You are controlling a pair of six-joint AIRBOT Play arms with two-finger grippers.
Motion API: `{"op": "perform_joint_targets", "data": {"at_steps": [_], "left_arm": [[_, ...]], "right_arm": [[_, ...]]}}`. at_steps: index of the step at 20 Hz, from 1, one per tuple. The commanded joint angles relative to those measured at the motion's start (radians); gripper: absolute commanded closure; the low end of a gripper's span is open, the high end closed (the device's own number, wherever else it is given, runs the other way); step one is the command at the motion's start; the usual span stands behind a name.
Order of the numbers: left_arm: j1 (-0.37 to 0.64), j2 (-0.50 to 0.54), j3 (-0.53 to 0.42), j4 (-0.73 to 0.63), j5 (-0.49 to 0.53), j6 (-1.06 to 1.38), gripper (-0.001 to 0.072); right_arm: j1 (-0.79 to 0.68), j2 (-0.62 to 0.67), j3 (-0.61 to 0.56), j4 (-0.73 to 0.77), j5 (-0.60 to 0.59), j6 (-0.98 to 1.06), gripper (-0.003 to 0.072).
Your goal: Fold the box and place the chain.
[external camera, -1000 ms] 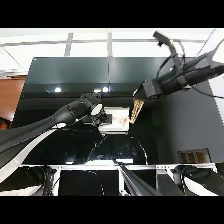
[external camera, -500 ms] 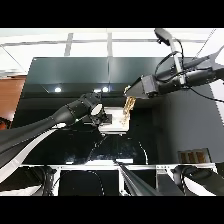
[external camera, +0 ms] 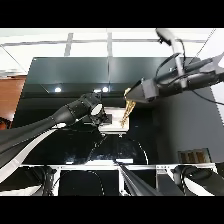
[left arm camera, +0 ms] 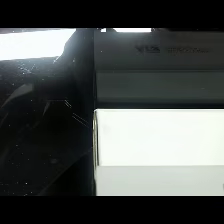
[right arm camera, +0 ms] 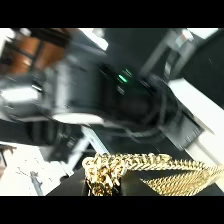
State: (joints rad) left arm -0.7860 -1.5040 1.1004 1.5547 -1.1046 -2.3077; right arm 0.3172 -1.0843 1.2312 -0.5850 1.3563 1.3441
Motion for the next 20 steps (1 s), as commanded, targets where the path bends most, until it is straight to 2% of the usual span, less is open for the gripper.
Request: {"op": "perform_joint_targets", "data": {"at_steps": [1,6,11,12,14,17,20], "left_arm": [[0.001,0.000,0.001,0.000,0.000,0.000,0.0682],[0.001,0.000,0.001,0.000,0.000,0.000,0.0682],[0.001,0.000,0.001,0.000,0.000,0.000,0.0682],[0.001,0.000,0.001,0.000,0.000,0.000,0.0682],[0.001,0.000,0.001,0.000,0.000,0.000,0.0682],[0.001,0.000,0.001,0.000,0.001,0.000,0.0682],[0.001,0.000,0.001,0.000,0.004,0.000,0.0682]], "right_arm": [[0.069,0.000,-0.116,-0.138,-0.103,0.036,0.0673],[0.144,-0.039,-0.269,-0.179,-0.310,0.038,0.0672],[0.161,-0.102,-0.276,-0.180,-0.379,0.036,0.0670],[0.161,-0.104,-0.276,-0.180,-0.378,0.036,0.0656],[0.158,-0.104,-0.276,-0.185,-0.364,0.036,0.0408],[0.103,-0.085,-0.275,-0.248,-0.299,0.036,0.0410],[-0.032,-0.022,-0.275,-0.338,-0.192,0.036,0.0411]]}}
